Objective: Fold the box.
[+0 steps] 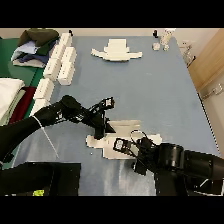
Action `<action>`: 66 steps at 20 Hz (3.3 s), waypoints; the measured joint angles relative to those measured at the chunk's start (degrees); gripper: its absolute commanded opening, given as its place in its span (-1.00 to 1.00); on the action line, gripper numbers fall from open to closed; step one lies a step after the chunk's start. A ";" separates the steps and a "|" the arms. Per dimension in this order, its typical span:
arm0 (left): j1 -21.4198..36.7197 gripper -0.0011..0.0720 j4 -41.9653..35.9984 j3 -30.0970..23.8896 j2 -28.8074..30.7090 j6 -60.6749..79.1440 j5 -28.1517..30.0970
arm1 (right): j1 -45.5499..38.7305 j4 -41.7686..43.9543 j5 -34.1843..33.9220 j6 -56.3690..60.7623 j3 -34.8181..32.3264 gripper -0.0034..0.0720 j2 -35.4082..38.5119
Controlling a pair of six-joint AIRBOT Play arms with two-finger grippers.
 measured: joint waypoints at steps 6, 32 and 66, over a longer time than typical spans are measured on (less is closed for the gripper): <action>0.00 -0.94 0.00 0.00 0.00 0.00 0.00 | 0.76 -7.82 1.70 6.75 1.90 0.97 -3.54; 0.00 -0.94 -0.02 0.00 0.00 0.00 0.04 | -15.30 -0.61 -0.94 -4.85 4.72 1.00 1.55; 0.00 -0.94 0.00 0.00 0.00 0.00 -0.02 | -46.47 47.69 1.29 -83.71 -2.49 0.97 -4.35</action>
